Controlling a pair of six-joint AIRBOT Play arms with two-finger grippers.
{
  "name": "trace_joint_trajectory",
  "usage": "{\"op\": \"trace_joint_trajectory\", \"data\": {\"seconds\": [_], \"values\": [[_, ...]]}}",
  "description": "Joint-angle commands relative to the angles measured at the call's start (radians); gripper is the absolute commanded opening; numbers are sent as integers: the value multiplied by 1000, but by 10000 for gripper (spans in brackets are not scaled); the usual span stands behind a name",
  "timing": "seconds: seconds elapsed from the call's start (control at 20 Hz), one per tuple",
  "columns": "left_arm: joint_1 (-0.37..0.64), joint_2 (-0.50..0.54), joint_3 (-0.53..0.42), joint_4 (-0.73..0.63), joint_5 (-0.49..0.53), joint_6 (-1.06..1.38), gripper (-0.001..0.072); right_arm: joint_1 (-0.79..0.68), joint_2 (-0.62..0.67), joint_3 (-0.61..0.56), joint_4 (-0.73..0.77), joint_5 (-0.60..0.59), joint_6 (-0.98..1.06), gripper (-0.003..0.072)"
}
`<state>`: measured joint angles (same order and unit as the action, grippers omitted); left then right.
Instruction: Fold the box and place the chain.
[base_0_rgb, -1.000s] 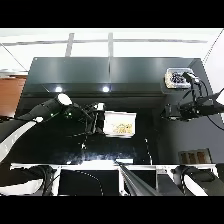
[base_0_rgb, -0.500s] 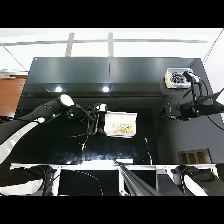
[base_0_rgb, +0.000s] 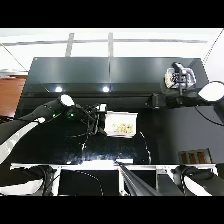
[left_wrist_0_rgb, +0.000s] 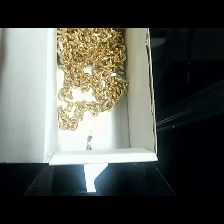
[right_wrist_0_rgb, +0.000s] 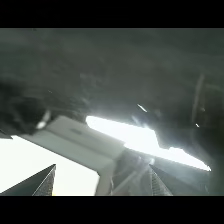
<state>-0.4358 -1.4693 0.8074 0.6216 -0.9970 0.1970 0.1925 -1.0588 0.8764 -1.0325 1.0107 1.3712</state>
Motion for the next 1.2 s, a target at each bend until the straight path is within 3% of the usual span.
{"op": "trace_joint_trajectory", "data": {"seconds": [0.0, 0.15, 0.35, 0.4, 0.45, 0.55, 0.65, 0.75, 1.15], "values": [[0, -1, 0, 2, 2, 0, 440, 66, -122, 2, 145, -92, -253, 709], [-2, -2, 0, 2, 3, 1, 440, 91, -151, 3, 234, -1, -552, 709], [-2, -2, 0, 2, 4, 2, 440, 90, -148, 57, 236, 64, -906, 708], [-2, -2, 0, 2, 4, 2, 440, 91, -148, 66, 235, 109, -969, 674], [-2, -2, 0, 2, 4, 2, 440, 90, -148, 66, 221, 152, -998, 598], [-2, -2, 0, 2, 4, 2, 440, 91, -148, 58, 173, 207, -990, 602], [-2, -2, 0, 2, 4, 2, 440, 91, -148, 31, 167, 212, -990, 626], [-2, -2, 0, 2, 3, 2, 441, 93, -148, 1, 168, 225, -985, 719], [-2, -2, 0, 2, 3, 5, 441, 172, -136, -5, 159, 217, -956, 717]]}}
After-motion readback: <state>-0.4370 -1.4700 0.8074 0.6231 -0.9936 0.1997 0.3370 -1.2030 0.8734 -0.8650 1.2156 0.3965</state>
